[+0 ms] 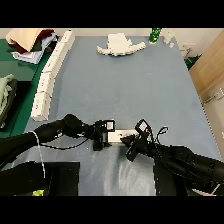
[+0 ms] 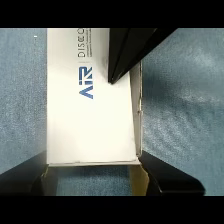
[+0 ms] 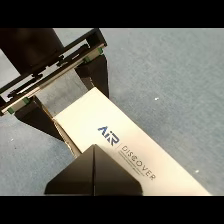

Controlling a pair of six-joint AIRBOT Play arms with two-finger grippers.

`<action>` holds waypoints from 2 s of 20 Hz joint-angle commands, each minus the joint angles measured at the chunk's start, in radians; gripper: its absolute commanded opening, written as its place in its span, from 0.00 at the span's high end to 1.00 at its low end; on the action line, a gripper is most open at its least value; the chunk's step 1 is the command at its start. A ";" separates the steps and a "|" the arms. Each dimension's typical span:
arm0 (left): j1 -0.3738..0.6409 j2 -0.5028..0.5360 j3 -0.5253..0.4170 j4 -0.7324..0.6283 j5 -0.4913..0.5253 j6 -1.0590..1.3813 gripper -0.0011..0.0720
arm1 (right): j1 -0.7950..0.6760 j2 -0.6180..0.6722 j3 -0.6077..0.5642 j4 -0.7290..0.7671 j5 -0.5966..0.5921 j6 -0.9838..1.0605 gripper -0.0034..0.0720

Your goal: Fold the box.

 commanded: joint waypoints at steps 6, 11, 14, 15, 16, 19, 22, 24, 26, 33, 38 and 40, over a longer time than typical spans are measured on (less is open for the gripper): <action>0.000 0.000 0.000 0.000 0.000 0.000 0.27 | 0.006 -0.022 -0.003 -0.001 -0.003 0.013 0.95; 0.000 0.000 0.000 0.000 0.000 0.000 0.27 | 0.005 0.025 0.000 -0.001 0.049 0.012 0.95; 0.000 0.000 0.000 0.000 0.000 0.000 0.27 | 0.003 0.115 0.000 -0.002 0.079 0.011 0.95; 0.000 0.000 0.000 0.000 0.000 0.000 0.27 | 0.002 0.139 0.000 -0.002 0.083 0.011 0.95; 0.000 0.000 0.000 0.000 0.000 0.000 0.27 | 0.000 0.156 0.000 -0.002 0.086 0.011 0.95; 0.000 0.000 0.000 0.000 0.000 0.000 0.27 | -0.003 0.172 0.002 -0.009 0.093 -0.016 0.95; 0.000 0.000 0.000 0.000 0.000 0.000 0.27 | -0.082 0.161 0.076 -0.017 -0.111 -0.026 0.95; 0.000 0.000 0.000 0.000 0.000 0.000 0.27 | -0.192 0.125 0.185 -0.090 -0.349 -0.025 0.95; 0.000 0.000 0.000 0.000 0.000 0.000 0.27 | -0.323 0.057 0.327 -0.176 -0.581 -0.021 0.95; 0.000 0.000 0.000 0.000 0.000 0.000 0.27 | -0.592 -0.301 0.742 -0.234 -1.025 0.086 0.95; 0.000 0.000 0.002 0.000 0.000 0.000 0.27 | -0.613 -0.506 0.892 -0.237 -1.175 0.216 0.95; 0.000 0.000 0.002 0.000 0.000 0.000 0.27 | -0.612 -0.534 0.897 -0.209 -1.176 0.241 0.95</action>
